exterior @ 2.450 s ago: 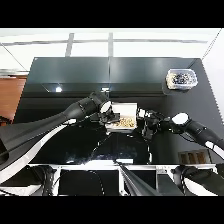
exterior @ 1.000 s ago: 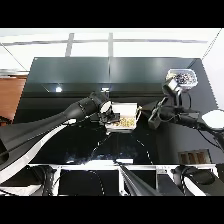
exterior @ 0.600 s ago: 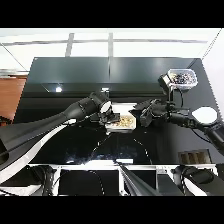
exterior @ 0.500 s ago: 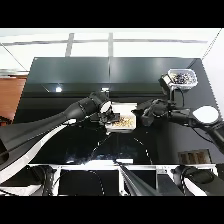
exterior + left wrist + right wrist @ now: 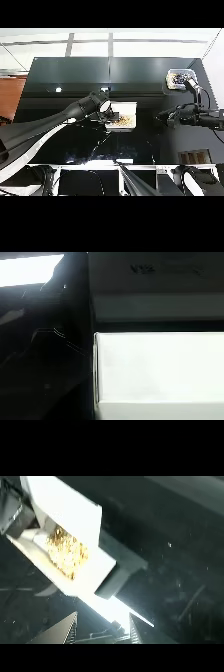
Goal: Fold the box and place the chain.
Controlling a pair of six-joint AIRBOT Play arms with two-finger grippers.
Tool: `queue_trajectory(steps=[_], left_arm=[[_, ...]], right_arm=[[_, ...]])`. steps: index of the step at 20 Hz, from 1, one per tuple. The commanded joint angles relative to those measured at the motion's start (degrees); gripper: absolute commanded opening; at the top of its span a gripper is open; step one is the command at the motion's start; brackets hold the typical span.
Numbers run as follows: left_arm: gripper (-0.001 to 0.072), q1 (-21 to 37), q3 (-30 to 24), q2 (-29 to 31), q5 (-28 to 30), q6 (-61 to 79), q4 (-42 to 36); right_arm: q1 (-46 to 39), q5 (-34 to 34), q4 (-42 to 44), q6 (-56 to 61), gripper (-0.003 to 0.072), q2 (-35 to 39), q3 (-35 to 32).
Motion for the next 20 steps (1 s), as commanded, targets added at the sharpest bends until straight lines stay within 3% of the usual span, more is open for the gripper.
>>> queue_trajectory(steps=[1,2,5,9,11,13,14,15,16,17,18,20], left_arm=[[0.0297,0.66,0.11,1.01,-1.99,-0.07,0.22],[0.0374,0.63,0.13,2.1,-1.99,-0.04,0.26],[0.0474,0.33,0.13,8.92,-2.08,2.29,4.42],[0.0476,1.81,-1.95,21.0,-4.52,9.2,14.23],[0.0476,6.51,-4.68,27.67,-4.09,12.28,14.75],[0.0518,16.0,-10.69,32.35,-3.65,15.28,13.73],[0.0518,23.61,-14.32,33.07,-3.61,15.37,7.93],[0.0518,30.86,-17.92,32.92,-2.6,19.71,-2.93],[0.0523,37.83,-22.23,32.41,-0.61,33.38,-18.88],[0.058,42.73,-25.83,31.65,-0.17,48.35,-33.14],[0.0719,45.88,-28.76,30.84,-0.52,63.58,-44.04],[0.0716,47.28,-32.92,30.21,-0.74,89.24,-52.68]], right_arm=[[-1.73,3.02,-0.7,0.17,0.0372,0.31,0.04],[-1.73,3.02,-0.7,0.17,0.0372,0.31,0.04],[-1.73,2.14,-0.72,0.15,0.0373,0.31,0.04],[-1.73,-0.59,-0.7,0.15,0.0372,0.31,0.04],[-1.73,-1.05,-0.7,0.15,0.0373,0.31,0.04],[-1.7,-1.38,-0.68,0.15,0.0372,0.31,0.04],[-1.7,-2.01,-0.68,0.17,0.0373,0.31,0.04],[-1.7,-2.69,-0.68,0.17,0.0372,0.31,0.04],[-1.7,-3.41,-0.66,0.17,0.0372,0.31,0.04],[-1.7,-3.8,-0.66,0.17,0.0373,0.31,0.04],[-1.7,-4.31,-0.66,0.17,0.0373,0.31,0.04],[-1.7,-4.85,-0.61,0.17,0.0373,0.31,0.04]])
